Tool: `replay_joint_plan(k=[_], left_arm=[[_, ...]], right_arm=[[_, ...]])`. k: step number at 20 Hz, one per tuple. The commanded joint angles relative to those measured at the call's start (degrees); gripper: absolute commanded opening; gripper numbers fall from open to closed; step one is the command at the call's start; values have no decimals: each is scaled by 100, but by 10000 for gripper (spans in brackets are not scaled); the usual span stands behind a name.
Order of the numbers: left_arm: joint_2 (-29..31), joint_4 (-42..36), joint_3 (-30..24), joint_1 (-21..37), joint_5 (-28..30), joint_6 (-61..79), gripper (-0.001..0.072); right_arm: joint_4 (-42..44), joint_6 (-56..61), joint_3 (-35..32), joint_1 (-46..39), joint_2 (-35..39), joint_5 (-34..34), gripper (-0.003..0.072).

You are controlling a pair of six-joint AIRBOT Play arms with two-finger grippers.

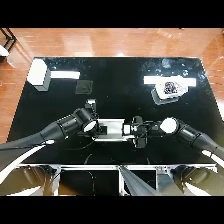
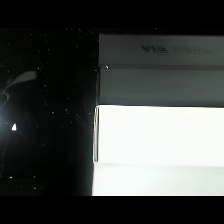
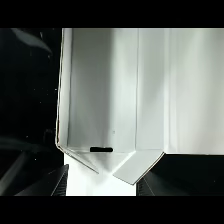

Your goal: Fold the box and place the chain.

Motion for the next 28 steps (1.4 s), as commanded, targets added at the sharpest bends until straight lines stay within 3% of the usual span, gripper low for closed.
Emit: replay_joint_plan(k=[1, 4, 6, 9, 10, 28], left_arm=[[-4, 4, -11, 2, 81, 2, 19], [-4, 4, -11, 0, 81, 2, 19], [-4, 2, -11, 0, 76, 2, 19], [-4, -2, -11, 0, 74, 2, 19], [-4, -15, -11, 0, 72, 2, 19], [-4, -22, -11, 0, 81, 2, 19]], right_arm=[[210, 133, 7, 9, -26, 9, 469], [210, 352, 7, 15, -68, 11, 467], [212, 470, 7, 15, -101, 13, 280], [234, 564, 7, 17, -120, 9, 229], [328, 647, 7, 17, -120, 9, 178], [772, 774, 7, 267, -197, -402, 177]])
